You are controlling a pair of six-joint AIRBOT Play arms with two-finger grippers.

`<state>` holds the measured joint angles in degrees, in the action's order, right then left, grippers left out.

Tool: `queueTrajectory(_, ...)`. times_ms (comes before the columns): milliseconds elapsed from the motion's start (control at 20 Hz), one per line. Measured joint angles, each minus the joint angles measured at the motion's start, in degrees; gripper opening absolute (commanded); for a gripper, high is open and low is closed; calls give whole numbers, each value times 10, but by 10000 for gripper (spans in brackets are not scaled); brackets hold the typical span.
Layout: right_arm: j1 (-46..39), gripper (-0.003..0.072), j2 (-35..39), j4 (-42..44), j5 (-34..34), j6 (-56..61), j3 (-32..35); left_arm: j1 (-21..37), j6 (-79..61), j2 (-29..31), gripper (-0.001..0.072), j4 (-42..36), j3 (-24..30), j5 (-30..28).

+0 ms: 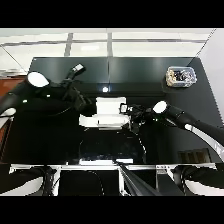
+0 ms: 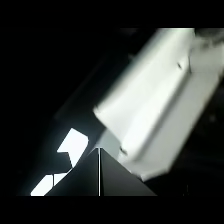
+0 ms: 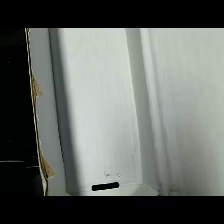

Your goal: Fold the box and place the chain.

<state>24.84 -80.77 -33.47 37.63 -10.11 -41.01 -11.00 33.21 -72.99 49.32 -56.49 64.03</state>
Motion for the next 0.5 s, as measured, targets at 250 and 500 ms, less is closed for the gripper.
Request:
queueTrajectory(250, 0, 336, 0, 0, 0, 0, 0, 40, -73, 51, 535, 33, 57, 73)
queueTrajectory(500, 0, 337, 0, 0, 0, 0, 0, 4, -205, 61, 705, 49, 101, 4)
